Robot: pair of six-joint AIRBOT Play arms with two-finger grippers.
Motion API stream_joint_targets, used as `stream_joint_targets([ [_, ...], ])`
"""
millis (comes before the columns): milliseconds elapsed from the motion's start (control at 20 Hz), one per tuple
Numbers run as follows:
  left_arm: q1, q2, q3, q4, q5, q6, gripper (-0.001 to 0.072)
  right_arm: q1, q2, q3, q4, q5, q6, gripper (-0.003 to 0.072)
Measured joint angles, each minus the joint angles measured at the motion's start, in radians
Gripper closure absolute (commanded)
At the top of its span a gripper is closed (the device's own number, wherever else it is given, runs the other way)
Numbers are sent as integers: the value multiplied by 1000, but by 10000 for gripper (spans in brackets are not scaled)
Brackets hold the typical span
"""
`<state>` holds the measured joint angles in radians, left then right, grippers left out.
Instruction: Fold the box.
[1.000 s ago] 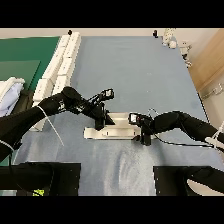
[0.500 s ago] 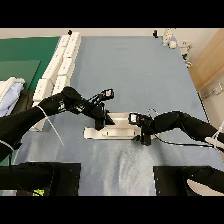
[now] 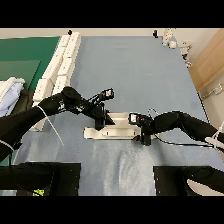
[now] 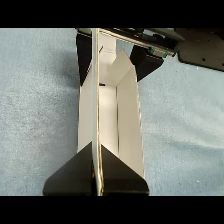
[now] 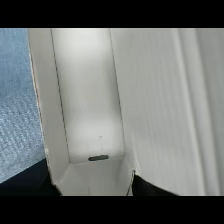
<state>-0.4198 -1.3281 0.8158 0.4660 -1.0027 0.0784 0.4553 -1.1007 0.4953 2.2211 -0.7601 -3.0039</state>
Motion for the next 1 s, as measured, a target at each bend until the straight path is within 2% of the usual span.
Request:
stream_joint_targets([
  [100,0,0,0,0,0,0,680,0,0,0,0,0,0,170],
  [150,0,0,0,0,0,0,454,0,0,0,0,0,0,171],
  [200,0,0,0,5,12,0,332,0,0,0,0,-7,0,171],
  [500,16,18,0,24,3,-67,329,0,0,-1,0,-5,0,171],
  [650,65,80,0,101,-22,-209,333,0,0,-1,0,-4,0,170],
  [700,83,108,0,129,-45,-265,396,0,0,-1,0,-3,0,170],
  [750,102,139,0,161,-79,-332,644,0,0,-1,0,-3,0,170],
  [800,117,165,0,187,-118,-399,698,0,0,-1,0,-3,0,170],
  [900,123,204,-2,212,-219,-549,699,0,0,-1,0,-2,0,171],
  [1000,78,224,-13,210,-281,-712,699,0,0,-1,0,-2,0,171],
])
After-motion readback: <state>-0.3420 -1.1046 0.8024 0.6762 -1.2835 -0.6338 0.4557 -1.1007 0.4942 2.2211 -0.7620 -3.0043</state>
